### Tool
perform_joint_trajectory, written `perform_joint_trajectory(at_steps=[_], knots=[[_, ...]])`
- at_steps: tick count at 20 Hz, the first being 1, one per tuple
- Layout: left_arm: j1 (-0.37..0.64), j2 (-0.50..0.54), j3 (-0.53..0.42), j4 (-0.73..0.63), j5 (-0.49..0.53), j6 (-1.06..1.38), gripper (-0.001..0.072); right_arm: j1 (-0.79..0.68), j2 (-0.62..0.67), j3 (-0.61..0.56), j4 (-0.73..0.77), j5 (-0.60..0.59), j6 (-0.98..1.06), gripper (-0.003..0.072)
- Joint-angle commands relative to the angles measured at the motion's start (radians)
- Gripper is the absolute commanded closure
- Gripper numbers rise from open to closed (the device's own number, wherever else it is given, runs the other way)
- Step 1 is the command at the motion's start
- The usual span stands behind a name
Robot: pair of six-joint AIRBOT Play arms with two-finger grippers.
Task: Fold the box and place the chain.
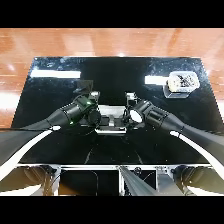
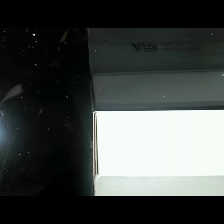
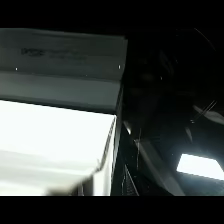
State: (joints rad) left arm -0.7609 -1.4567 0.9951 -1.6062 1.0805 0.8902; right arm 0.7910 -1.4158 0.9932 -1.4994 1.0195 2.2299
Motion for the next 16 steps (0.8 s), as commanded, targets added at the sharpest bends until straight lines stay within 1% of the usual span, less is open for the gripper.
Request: perform_joint_trajectory(at_steps=[1,10,16], knots=[[0.000,0.000,0.000,0.001,0.000,0.001,0.0692,0.001,-0.023,0.026,-0.010,0.008,0.003,0.0337],[0.000,0.000,0.000,0.000,-0.002,0.000,0.0692,0.000,-0.029,0.031,-0.023,-0.006,0.004,0.0337],[-0.003,0.000,0.000,0.001,-0.004,0.000,0.0692,0.000,-0.055,0.031,-0.022,-0.009,0.003,0.0337]])
